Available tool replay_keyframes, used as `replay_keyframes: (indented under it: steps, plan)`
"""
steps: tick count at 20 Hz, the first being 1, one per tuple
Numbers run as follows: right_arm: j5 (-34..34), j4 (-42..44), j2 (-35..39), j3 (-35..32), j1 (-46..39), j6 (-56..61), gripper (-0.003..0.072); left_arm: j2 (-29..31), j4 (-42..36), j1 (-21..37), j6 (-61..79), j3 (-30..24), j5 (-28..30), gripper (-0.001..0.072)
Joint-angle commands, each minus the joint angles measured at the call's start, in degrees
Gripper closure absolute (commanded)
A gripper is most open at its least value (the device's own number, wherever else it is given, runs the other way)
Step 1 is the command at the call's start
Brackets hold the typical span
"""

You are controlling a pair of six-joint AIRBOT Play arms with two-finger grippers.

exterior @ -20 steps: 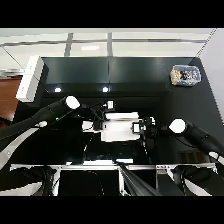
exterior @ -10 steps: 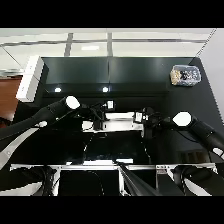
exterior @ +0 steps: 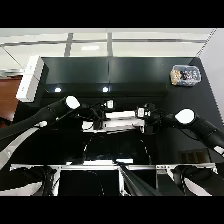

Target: Fold the box and place the chain.

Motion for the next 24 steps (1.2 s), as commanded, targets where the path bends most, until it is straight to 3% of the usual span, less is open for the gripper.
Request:
replay_keyframes:
  steps: [1, 7, 16, 24]
  plan:
    - [0.2, 0.1, 0.0, 0.1, -1.7, -0.1, -0.0010, 0.0, 0.0, 0.0, 3.8, 0.1, 0.0, 0.0680]
    - [4.4, 0.4, 0.0, 0.1, -1.7, -1.4, -0.0011, -0.2, -0.2, 0.0, 7.6, 0.9, -2.5, 0.0680]
    - [5.5, 2.3, -0.3, 0.1, -1.7, -1.8, -0.0011, -3.3, -4.9, 0.7, 10.2, 1.6, -5.0, 0.0680]
    - [8.0, 2.6, -5.5, 0.0, -1.7, -1.9, -0.0011, -3.3, -4.9, 0.7, 9.5, 1.6, -5.0, 0.0680]
